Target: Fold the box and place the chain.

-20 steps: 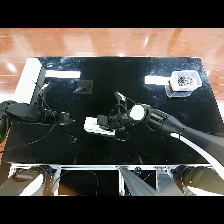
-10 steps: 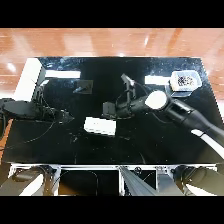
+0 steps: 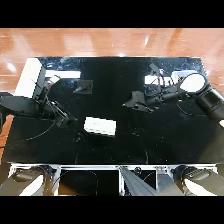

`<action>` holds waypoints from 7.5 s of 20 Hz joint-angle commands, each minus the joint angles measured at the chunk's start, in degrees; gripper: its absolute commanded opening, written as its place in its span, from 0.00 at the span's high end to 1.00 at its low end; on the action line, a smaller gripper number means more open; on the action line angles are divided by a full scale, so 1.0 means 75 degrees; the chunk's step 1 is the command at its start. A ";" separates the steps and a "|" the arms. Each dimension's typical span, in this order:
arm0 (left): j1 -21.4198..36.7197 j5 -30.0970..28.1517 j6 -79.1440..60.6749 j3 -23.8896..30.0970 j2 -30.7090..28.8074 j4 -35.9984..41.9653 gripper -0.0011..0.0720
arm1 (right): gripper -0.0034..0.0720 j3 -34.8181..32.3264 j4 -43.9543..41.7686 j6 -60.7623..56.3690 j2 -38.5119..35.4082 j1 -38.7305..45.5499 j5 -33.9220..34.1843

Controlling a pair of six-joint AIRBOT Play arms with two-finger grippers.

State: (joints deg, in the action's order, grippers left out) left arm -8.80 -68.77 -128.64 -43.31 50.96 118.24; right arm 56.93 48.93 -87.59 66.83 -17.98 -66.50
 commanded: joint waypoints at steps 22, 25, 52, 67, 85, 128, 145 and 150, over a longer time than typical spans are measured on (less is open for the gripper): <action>-0.2719 0.1976 -0.5120 -0.0125 0.1207 -0.0548 0.15 | 0.03 0.0006 0.1343 0.0140 -0.0026 0.0586 -0.0988; -0.2716 0.1652 -0.5109 -0.0268 0.1431 -0.0510 0.15 | 0.03 0.0006 0.1341 0.0140 -0.0026 0.0586 -0.1003; -0.2226 0.0799 -0.4727 -0.0641 0.2145 -0.0650 0.17 | 0.03 0.0003 0.1545 0.0146 -0.0026 0.0586 -0.1087; -0.2352 0.0807 -0.4811 -0.0638 0.2244 -0.0656 0.17 | 0.03 0.0003 0.1545 0.0149 -0.0026 0.0586 -0.1043; -0.2538 0.1000 -0.3783 -0.0723 0.2410 -0.1760 0.95 | 0.03 0.0003 0.1545 0.0236 -0.0026 0.0586 -0.0976; 0.5147 0.0172 0.1093 -0.2087 0.1122 -0.0087 0.17 | 0.01 0.1198 0.1577 0.1172 -0.0012 0.0568 0.0154; -0.0356 0.1999 0.3585 -0.1580 0.1186 -0.0737 0.95 | 0.90 0.1061 0.5939 -0.1585 0.0938 0.0586 0.0073; -0.0356 0.2060 0.3582 -0.1580 0.1195 -0.0705 0.95 | 0.90 0.1061 0.5939 -0.1585 0.0938 0.0586 0.0073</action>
State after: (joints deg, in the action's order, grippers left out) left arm -11.33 -53.76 -102.15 -55.18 59.90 113.32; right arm 64.97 93.17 -99.24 73.82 -13.58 -65.84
